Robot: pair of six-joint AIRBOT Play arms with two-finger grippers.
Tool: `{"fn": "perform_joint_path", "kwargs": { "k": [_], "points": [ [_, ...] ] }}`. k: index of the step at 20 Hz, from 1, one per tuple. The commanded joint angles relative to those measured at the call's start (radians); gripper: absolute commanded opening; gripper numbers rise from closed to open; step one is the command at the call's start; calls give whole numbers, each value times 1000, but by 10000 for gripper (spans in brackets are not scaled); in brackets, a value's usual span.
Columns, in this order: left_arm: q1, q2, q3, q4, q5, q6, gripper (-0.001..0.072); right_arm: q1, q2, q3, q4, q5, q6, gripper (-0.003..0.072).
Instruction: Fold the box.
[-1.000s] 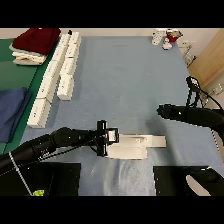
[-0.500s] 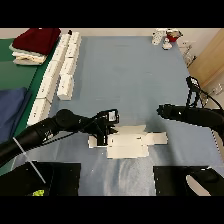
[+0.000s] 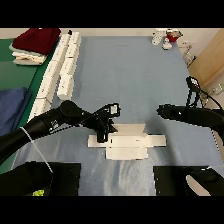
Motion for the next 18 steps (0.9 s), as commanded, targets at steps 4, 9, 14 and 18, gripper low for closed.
{"fn": "perform_joint_path", "kwargs": {
  "k": [4,9,14,18],
  "points": [
    [4,-13,4,33,-16,-29,12,1,0,0,0,0,0,59],
    [2,-57,4,33,-73,-29,13,1,0,0,5,-6,0,59],
    [2,-75,3,33,-130,-29,13,1,0,0,4,-29,0,59],
    [2,-74,4,33,-125,-29,13,1,0,0,7,-68,0,59]
  ]
}}
